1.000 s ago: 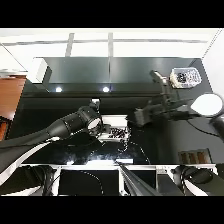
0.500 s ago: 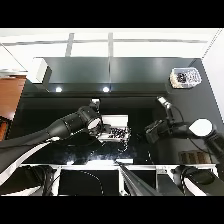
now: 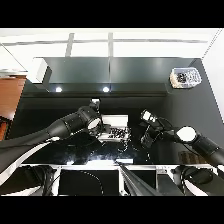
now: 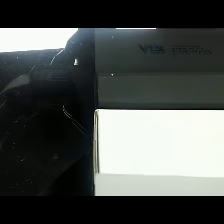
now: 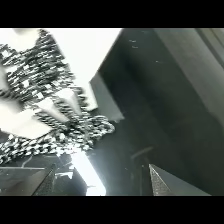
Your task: Fold the box and place the chain.
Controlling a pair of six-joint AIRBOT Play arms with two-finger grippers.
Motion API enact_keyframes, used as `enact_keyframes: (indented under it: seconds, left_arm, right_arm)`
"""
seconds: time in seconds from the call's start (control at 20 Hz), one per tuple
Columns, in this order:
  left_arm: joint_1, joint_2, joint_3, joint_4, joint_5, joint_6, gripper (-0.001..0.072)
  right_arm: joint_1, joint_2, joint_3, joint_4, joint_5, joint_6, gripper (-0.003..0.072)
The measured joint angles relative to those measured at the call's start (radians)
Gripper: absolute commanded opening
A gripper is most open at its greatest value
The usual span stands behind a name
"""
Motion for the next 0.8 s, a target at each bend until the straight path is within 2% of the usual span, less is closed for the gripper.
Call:
enact_keyframes:
  seconds: [0.3,0.6,0.8]
  left_arm:
    - [0.0,0.0,0.0,0.0,0.0,0.0,0.0031]
    - [0.0,0.0,0.0,0.0,0.0,0.0,0.0032]
    - [0.0,0.0,0.0,0.0,0.001,0.0,0.0032]
  right_arm:
    - [0.007,-0.085,0.002,0.129,0.064,-0.307,0.0707]
    - [0.008,-0.189,0.071,0.148,0.092,-0.419,0.0707]
    - [0.008,-0.243,0.111,0.093,0.124,-0.441,0.0707]
